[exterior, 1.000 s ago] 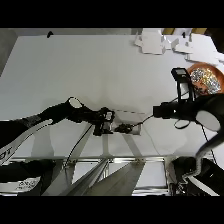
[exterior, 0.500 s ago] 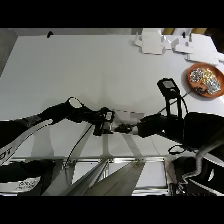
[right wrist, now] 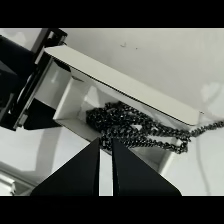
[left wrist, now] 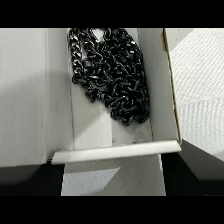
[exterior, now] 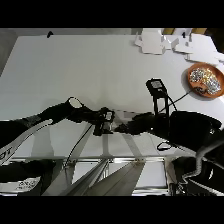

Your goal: Fold the box and place the chain.

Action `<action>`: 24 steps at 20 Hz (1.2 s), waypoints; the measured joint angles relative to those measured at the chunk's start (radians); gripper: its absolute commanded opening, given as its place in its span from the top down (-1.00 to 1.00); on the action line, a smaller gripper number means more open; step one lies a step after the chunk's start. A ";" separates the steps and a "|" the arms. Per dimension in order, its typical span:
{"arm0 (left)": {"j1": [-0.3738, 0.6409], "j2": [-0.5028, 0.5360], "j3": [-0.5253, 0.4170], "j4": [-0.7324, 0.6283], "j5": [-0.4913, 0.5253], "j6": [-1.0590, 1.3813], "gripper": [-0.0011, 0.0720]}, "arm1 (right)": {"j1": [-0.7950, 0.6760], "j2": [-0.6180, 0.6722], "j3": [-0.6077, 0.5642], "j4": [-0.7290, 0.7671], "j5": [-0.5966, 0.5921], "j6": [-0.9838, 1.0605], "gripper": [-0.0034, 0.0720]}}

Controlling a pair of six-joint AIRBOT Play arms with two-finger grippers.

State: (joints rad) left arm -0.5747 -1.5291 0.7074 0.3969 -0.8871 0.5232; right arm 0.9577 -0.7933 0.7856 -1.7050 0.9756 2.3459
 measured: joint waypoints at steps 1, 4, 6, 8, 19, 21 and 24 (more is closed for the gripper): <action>0.000 0.000 0.000 0.000 0.000 0.000 0.40 | 0.000 -0.008 0.000 0.000 -0.009 0.000 0.85; 0.000 0.000 0.000 0.000 0.000 0.000 0.40 | 0.000 -0.021 0.000 0.000 -0.024 0.000 0.85; 0.000 0.000 0.000 0.000 0.000 0.000 0.40 | 0.000 -0.025 0.000 0.001 -0.033 -0.005 0.85; 0.000 0.000 0.000 0.000 0.000 0.000 0.40 | 0.000 -0.027 0.000 0.010 -0.058 -0.009 0.85; 0.000 0.000 0.000 0.000 0.000 0.000 0.40 | 0.046 -0.049 0.000 0.021 -0.164 -0.015 0.85; 0.000 0.000 0.000 0.000 0.000 0.000 0.40 | 0.050 -0.080 0.000 0.014 -0.135 -0.015 0.85; 0.000 0.000 0.000 0.000 0.000 0.000 0.40 | 0.051 -0.154 0.000 0.011 -0.119 -0.015 0.78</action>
